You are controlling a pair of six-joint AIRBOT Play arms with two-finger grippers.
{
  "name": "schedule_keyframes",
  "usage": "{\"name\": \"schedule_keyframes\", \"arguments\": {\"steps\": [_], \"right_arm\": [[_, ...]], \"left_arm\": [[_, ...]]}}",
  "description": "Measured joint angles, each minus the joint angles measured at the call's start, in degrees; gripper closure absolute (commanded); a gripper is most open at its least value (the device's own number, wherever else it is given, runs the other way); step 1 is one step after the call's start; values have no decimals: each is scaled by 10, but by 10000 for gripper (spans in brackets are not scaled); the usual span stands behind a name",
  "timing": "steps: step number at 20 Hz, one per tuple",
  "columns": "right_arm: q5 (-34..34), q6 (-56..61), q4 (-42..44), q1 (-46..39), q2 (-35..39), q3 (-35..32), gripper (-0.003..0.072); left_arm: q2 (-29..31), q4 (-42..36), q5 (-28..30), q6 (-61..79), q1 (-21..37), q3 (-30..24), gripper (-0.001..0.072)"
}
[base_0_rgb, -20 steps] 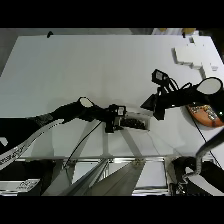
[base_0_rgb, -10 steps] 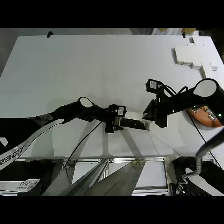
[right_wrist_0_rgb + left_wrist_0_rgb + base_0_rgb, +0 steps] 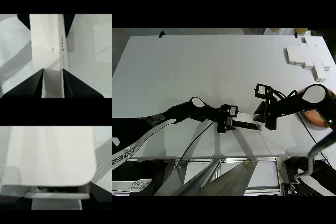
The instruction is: Fold the box and place the chain.
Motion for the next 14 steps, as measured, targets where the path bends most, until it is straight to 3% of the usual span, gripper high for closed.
{"name": "schedule_keyframes", "arguments": {"steps": [7, 8, 14], "right_arm": [[-10, 0, -25, 7, 0, -13, 472], [-11, -1, -26, 7, 0, -14, 518], [-19, -2, -48, 30, 1, -18, 583]], "left_arm": [[0, 0, 1, 0, 0, 0, 320], [0, 0, 1, 0, 0, 0, 320], [0, 0, 0, 0, 0, 0, 320]]}}
